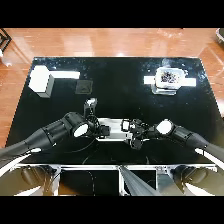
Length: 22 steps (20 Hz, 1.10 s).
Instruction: Fold the box and place the chain.
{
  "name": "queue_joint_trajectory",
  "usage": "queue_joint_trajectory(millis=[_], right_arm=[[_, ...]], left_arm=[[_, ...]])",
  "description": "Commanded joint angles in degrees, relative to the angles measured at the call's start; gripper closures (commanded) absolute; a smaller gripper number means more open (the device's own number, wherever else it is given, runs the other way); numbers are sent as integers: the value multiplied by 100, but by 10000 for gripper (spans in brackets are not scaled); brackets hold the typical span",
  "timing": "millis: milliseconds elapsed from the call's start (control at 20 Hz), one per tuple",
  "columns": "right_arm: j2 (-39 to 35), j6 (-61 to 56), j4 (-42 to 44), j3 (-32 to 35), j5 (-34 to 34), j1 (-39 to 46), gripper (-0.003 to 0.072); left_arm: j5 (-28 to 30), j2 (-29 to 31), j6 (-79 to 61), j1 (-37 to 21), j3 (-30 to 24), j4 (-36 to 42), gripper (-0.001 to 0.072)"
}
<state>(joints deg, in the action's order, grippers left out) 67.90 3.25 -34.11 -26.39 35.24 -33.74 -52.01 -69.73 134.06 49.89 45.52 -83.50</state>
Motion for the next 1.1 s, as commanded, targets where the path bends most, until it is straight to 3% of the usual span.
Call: queue_joint_trajectory(millis=[0, 400, 600, 800, 1050], right_arm=[[4, -2, 4, 0, 2, -2, 391], [4, 0, 4, 0, 2, -2, 391], [4, 0, 4, 0, 2, -2, 391], [4, 0, 4, 0, 2, -2, 391], [4, 0, 4, 0, 4, -2, 391]], left_arm=[[-85, -92, 26, 4, 4, -157, 301], [-116, -374, 157, 0, 258, -354, 337], [-570, -763, 138, 0, 603, -457, 337], [-872, -778, 142, 2, 616, -448, 338], [-603, -800, 291, 0, 614, -433, 355]])
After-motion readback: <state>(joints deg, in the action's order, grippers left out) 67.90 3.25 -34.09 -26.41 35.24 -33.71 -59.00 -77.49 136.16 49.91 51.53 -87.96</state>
